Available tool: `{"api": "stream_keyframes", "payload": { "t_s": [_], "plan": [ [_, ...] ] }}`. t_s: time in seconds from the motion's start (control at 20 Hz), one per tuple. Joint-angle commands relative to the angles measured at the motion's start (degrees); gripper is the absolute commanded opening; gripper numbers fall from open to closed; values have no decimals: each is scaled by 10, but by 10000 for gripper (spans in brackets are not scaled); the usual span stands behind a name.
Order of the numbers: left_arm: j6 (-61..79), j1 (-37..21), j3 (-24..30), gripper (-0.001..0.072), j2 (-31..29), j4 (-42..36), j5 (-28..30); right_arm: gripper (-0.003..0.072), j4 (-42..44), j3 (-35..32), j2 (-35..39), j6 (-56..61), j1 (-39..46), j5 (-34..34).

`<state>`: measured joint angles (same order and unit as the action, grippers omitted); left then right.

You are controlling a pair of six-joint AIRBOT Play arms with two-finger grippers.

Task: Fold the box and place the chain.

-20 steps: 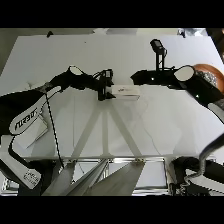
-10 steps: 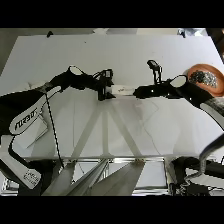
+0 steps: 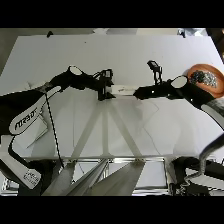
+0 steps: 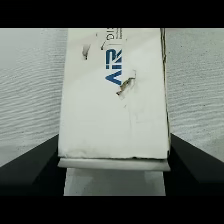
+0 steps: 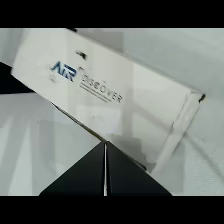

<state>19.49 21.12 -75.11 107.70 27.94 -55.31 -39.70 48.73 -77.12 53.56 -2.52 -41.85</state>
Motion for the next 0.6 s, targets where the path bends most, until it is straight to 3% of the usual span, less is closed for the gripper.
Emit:
{"api": "stream_keyframes", "payload": {
  "t_s": [0.0,0.35,0.55],
  "plan": [
    [0,0,0,421,0,0,0,6,-3,11,54,0,2,31],
    [0,0,0,421,0,0,0,7,-167,21,206,44,108,14],
    [0,0,0,421,0,0,0,7,-281,21,242,53,162,-26]
  ]
}}
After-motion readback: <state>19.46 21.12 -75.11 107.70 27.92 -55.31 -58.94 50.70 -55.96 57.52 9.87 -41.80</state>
